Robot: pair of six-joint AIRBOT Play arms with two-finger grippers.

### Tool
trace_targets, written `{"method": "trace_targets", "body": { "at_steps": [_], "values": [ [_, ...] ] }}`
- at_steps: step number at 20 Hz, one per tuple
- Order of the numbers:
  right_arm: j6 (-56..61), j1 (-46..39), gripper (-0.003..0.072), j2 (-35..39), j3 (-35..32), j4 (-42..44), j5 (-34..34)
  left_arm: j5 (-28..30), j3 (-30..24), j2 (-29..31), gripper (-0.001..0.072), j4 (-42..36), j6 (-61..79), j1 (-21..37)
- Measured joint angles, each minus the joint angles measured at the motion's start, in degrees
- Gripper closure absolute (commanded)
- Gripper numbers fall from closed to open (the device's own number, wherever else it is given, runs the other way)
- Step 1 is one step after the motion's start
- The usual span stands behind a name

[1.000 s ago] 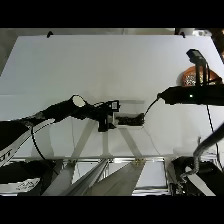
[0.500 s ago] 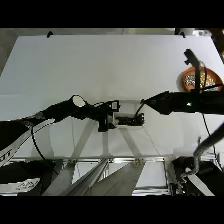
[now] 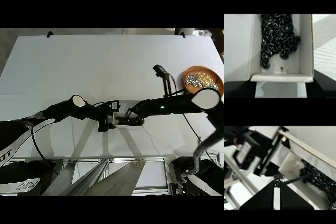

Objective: Fold the box and place the chain.

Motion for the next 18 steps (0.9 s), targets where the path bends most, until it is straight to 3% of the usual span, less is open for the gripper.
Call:
{"method": "trace_targets", "body": {
  "at_steps": [3, 6, 11, 16, 18],
  "values": [
    [5.14, 1.86, 0.0660, -3.78, -0.11, -8.02, -0.90, 0.00, 0.00, 0.00, 0.0313, 0.00, 0.00, 0.00],
    [7.21, 2.51, 0.0440, -5.64, -0.11, -13.55, -1.25, 0.00, 0.00, 0.00, 0.0313, 0.00, 0.00, 0.00],
    [2.08, 2.21, 0.0440, -4.55, -0.11, -14.01, -0.83, 0.00, 0.00, 0.00, 0.0313, 0.00, 0.00, 0.00],
    [-7.23, -5.73, 0.0448, -1.66, -0.02, -12.55, 3.43, 0.00, 0.00, 0.00, 0.0313, 0.00, 0.00, 0.00],
    [-14.14, -10.80, 0.0527, -1.09, -0.02, -8.96, 6.40, 0.00, 0.00, 0.00, 0.0313, 0.00, 0.00, 0.00]
  ]
}}
